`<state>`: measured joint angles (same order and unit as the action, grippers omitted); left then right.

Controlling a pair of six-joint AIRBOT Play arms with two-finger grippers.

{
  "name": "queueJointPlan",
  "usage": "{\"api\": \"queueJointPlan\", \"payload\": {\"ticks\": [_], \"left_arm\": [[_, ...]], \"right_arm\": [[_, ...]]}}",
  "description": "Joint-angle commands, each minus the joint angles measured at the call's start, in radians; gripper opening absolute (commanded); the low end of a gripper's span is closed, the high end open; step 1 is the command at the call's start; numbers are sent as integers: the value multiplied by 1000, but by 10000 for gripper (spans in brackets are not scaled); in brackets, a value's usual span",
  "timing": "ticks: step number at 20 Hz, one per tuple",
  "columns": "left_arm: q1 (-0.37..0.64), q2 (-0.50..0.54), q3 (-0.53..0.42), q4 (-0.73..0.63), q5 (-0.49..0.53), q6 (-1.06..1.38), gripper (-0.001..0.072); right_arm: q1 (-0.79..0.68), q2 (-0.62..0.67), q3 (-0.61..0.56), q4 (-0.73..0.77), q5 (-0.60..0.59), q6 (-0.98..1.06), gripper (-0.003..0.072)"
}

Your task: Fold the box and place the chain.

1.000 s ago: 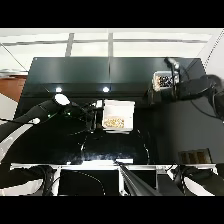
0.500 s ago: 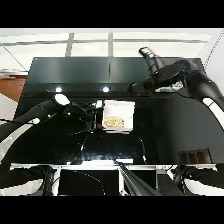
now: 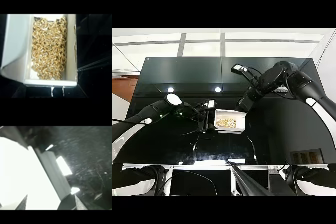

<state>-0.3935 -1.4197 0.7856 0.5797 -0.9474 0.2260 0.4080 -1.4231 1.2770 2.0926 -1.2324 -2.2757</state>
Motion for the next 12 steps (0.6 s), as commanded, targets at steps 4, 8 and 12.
{"api": "queueJointPlan", "payload": {"ticks": [4,8,12], "left_arm": [[1,0,0,0,0,1,273],[1,0,0,0,0,1,273],[1,0,0,-1,0,1,273]], "right_arm": [[23,17,5,0,-108,-51,699],[76,17,0,-18,-139,-55,700],[104,17,-10,-51,-149,-51,700]]}}
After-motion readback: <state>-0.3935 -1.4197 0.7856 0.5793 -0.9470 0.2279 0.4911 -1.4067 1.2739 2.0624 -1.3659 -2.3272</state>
